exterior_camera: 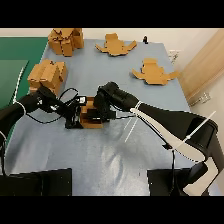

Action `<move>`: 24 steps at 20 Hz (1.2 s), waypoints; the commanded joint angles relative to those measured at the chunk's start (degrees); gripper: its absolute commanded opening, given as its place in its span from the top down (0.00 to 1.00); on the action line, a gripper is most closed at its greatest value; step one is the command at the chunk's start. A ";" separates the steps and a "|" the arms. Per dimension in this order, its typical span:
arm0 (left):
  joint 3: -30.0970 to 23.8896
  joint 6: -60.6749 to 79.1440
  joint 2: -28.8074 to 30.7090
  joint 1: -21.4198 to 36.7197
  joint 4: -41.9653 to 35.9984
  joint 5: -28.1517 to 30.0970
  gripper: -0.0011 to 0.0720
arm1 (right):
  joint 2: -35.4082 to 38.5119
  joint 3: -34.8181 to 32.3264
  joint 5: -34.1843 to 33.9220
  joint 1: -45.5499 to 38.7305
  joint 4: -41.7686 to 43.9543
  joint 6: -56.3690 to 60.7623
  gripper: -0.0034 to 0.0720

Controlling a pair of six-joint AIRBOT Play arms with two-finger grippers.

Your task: Fold the box.

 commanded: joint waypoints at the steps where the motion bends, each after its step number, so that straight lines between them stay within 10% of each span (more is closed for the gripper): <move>1: -0.02 -0.04 0.00 -0.02 0.04 0.04 0.68 | -0.04 0.26 -3.21 -0.02 -1.09 0.13 0.55; 24: -0.02 -0.04 0.00 -0.02 0.07 0.33 0.68 | -2.64 0.39 -4.63 -0.37 -3.65 -0.39 0.55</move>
